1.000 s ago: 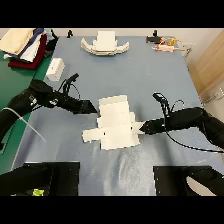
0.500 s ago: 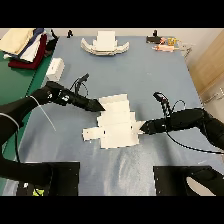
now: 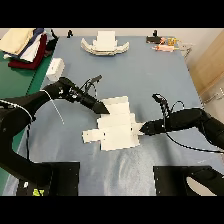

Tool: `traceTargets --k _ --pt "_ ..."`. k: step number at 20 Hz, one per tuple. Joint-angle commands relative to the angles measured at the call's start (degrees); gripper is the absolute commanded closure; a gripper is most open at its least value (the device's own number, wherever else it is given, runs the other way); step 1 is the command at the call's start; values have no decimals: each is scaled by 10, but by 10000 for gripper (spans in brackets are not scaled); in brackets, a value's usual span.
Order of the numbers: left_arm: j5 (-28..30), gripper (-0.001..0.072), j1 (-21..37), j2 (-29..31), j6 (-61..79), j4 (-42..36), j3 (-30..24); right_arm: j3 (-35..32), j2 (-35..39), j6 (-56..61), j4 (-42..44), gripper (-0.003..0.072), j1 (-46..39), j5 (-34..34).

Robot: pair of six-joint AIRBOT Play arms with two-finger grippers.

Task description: Fold the box.

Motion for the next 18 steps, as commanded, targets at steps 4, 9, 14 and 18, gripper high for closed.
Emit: traceTargets --k 4,9,14,18 --pt "-7 649 -7 -5 17 11 8 0 -8 -4 -1 682 0 -2" --pt "-18 696 -8 -5 28 6 7 0 -8 -5 -1 682 0 -2" --pt "-43 696 -8 -5 26 -28 8 8 -7 -4 -78 433 0 9" --pt "-63 698 -9 -4 85 -34 9 32 -7 121 -277 431 -1 51"
